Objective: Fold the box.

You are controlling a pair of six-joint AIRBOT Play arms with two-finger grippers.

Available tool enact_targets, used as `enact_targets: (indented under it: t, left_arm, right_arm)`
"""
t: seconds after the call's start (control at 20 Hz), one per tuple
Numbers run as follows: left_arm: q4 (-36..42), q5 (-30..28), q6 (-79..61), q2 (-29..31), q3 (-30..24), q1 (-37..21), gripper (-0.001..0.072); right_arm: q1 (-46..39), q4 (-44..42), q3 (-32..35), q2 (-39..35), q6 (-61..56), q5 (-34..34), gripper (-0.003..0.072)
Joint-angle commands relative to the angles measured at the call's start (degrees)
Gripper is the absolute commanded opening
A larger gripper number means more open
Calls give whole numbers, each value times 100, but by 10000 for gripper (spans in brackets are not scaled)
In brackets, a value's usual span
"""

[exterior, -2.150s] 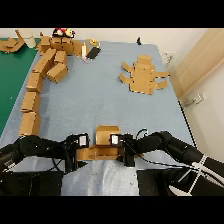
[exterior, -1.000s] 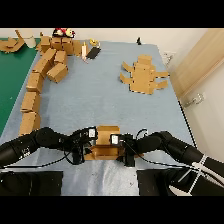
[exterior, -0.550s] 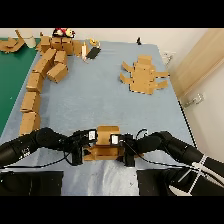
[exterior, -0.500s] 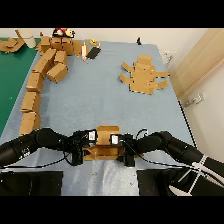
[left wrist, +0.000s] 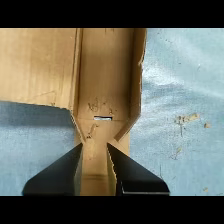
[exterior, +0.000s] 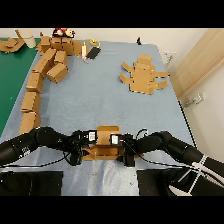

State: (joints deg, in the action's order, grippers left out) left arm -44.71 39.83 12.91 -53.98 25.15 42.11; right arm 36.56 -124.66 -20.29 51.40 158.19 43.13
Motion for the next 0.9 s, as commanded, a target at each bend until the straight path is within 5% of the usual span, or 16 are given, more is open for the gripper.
enact_targets:
  t: [0.0,0.05,0.1,0.5,0.55,0.6,0.85]
  left_arm:
    - [-9,181,-7,4,68,7,352]
    - [-9,195,-4,2,68,7,616]
    - [-9,199,-2,2,68,7,656]
    - [330,153,-66,-15,68,9,626]
    - [417,155,-149,-50,68,9,448]
    - [538,170,-254,-98,70,9,381]
    - [835,170,-461,-199,76,9,372]
  right_arm:
    - [-2,0,0,-2,0,0,451]
    - [-2,0,0,-2,-2,0,451]
    - [-2,0,0,-2,0,0,451]
    - [-2,0,0,-2,0,0,451]
    - [-2,0,0,-2,0,0,451]
    - [-2,0,0,-2,0,0,451]
    - [-2,2,0,-2,-2,0,451]
